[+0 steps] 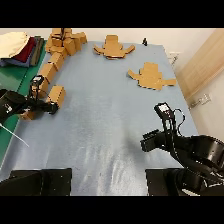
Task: Fold the box.
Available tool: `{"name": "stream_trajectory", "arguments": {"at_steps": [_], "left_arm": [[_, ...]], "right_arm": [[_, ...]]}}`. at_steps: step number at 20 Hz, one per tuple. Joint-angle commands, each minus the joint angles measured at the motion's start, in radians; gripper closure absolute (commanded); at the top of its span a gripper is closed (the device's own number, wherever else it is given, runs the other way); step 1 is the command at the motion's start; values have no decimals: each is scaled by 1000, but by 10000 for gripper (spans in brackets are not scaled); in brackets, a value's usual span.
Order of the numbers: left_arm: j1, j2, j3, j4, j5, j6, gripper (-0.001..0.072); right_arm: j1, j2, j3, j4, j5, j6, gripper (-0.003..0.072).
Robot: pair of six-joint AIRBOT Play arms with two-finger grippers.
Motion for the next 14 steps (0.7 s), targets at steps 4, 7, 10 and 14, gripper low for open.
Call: {"name": "stream_trajectory", "arguments": {"at_steps": [4, 7, 10, 14], "left_arm": [[3, 53, 11, 99, -259, -66, 145], [-19, 88, 54, 92, -375, -130, 694], [-134, 120, 80, 85, -420, -226, 696], [-395, 131, 80, 69, -390, -393, 696]], "right_arm": [[0, -7, 0, 0, -12, 0, 680], [-16, -61, 2, -19, -10, 0, 681], [-108, -179, 49, -25, 26, -3, 681], [-291, -416, 240, 56, 74, -122, 682]]}}
